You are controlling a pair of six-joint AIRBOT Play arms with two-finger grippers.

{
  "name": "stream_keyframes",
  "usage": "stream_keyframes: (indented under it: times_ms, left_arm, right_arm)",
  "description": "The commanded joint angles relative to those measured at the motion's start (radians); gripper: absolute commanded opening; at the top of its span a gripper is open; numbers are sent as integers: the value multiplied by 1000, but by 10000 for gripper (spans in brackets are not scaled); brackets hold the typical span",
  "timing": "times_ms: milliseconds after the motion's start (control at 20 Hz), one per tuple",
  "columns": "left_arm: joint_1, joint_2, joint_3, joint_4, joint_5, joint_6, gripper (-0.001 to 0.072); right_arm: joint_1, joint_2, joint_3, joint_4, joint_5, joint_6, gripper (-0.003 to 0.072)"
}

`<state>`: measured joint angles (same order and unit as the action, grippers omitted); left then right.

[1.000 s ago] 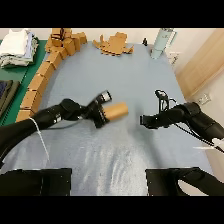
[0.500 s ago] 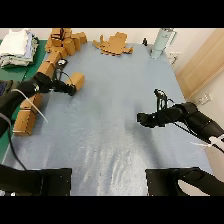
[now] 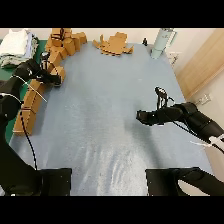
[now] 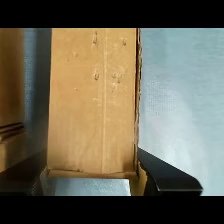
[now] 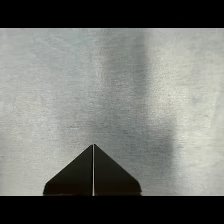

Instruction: Fold the box.

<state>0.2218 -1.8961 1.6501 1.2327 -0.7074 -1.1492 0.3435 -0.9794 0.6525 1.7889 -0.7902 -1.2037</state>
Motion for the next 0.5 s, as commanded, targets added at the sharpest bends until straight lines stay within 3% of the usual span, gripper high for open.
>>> stream_keyframes:
  times_ms: [0, 450]
  left_arm:
    - [6, -39, 43, 28, 63, -29, 509]
    - [-14, -41, 43, 19, 37, -29, 511]
  right_arm:
    - [1, 0, 0, 7, 11, 0, 9]
    - [1, 0, 1, 8, 11, 0, 9]
